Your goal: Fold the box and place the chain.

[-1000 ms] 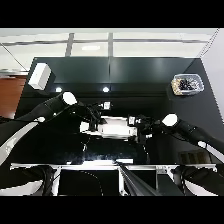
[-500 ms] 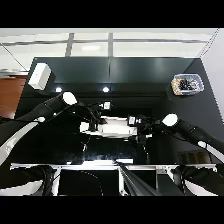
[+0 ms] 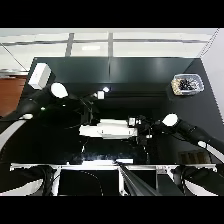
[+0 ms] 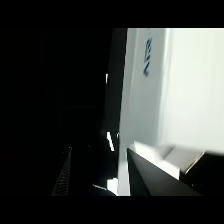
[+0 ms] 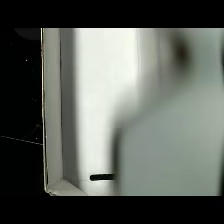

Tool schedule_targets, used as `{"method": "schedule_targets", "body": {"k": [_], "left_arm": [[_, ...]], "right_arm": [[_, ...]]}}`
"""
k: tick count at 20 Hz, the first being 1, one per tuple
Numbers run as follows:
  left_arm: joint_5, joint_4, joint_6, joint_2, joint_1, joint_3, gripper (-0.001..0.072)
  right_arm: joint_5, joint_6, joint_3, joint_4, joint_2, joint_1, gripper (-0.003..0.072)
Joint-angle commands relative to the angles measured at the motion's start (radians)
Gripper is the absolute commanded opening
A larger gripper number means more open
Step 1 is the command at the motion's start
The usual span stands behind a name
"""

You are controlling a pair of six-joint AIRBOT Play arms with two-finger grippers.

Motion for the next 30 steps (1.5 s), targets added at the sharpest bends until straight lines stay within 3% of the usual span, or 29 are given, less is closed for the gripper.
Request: {"method": "schedule_targets", "body": {"k": [1, 2, 3, 4, 7, 10, 14, 16, 18, 20, 24, 30], "left_arm": [[-0.093, 0.058, -0.173, 0.096, 0.085, 0.009, 0.0422], [-0.148, 0.058, -0.201, 0.121, 0.113, 0.009, 0.0418], [-0.203, 0.06, -0.238, 0.14, 0.138, 0.009, 0.031], [-0.266, 0.061, -0.277, 0.153, 0.166, 0.009, 0.0023], [-0.378, 0.058, -0.604, 0.156, 0.203, -0.03, 0.0025], [-0.425, -0.128, -0.666, 0.156, 0.148, -0.169, 0.0025], [-0.196, -0.564, -0.49, 0.156, 0.025, -0.35, 0.0026], [-0.012, -0.755, -0.278, 0.156, -0.018, -0.37, 0.0026], [0.208, -0.845, -0.182, 0.156, -0.043, -0.37, 0.0027], [0.366, -0.866, -0.106, 0.155, -0.064, -0.369, 0.0027], [0.481, -0.785, -0.035, 0.144, -0.113, -0.369, 0.0027], [0.493, -0.673, -0.069, 0.062, -0.164, -0.345, 0.0027]], "right_arm": [[0.005, 0.0, -0.001, -0.002, -0.001, 0.0, 0.0323], [0.005, 0.0, -0.001, -0.002, 0.0, 0.001, 0.0322], [0.004, 0.0, -0.001, -0.002, 0.0, 0.0, 0.0323], [0.004, 0.0, -0.001, -0.002, -0.001, 0.0, 0.0322], [0.004, 0.0, -0.001, -0.002, -0.001, 0.0, 0.0322], [0.003, 0.0, -0.001, -0.002, 0.0, 0.0, 0.0322], [0.002, 0.001, -0.001, -0.001, -0.001, 0.0, 0.0323], [0.001, 0.001, -0.001, -0.001, -0.001, 0.001, 0.0322], [0.001, 0.001, -0.001, -0.001, -0.001, 0.0, 0.0322], [0.001, 0.001, -0.001, -0.001, 0.0, 0.0, 0.0322], [-0.003, 0.002, -0.001, 0.002, 0.0, 0.0, 0.0322], [-0.003, 0.002, -0.001, 0.002, 0.0, 0.0, 0.0323]]}}
